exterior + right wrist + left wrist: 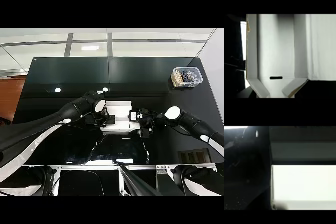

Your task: Fold the box and place the chain.

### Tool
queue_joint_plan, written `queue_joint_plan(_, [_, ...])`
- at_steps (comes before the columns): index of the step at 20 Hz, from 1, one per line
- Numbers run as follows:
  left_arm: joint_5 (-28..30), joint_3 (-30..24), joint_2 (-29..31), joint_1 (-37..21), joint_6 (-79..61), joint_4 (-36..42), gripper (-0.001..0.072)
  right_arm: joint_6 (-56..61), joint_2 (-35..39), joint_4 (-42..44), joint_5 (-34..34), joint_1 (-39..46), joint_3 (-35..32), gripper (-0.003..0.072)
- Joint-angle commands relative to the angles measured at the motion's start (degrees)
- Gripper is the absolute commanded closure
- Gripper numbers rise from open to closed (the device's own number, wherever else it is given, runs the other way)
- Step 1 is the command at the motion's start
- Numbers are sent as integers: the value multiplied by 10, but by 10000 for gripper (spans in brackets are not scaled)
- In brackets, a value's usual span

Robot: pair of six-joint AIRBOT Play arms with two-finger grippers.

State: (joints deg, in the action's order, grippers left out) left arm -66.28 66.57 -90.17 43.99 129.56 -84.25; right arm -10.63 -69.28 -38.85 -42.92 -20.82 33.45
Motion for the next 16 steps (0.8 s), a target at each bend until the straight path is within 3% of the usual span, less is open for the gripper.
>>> queue_joint_plan(1, [-4, 0, 0, 0, -8, -3, 679, 4, 9, -5, -8, 0, 1, 202])
queue_joint_plan(2, [-4, 0, 0, 0, -8, -3, 679, 4, 9, -3, -8, 0, 1, 207])
queue_joint_plan(4, [-2, 0, 0, 0, -8, -3, 679, 6, 9, -2, -13, 0, 1, 630])
queue_joint_plan(7, [-3, 0, 0, 0, -8, -1, 679, 34, 9, 20, -19, 0, 0, 620])
queue_joint_plan(10, [-3, 0, 0, -1, -8, -4, 679, 34, -5, 141, -2, -9, 0, 619])
queue_joint_plan(16, [-2, 0, 0, -1, -8, -3, 679, 36, -36, 148, 18, -21, 0, 620])
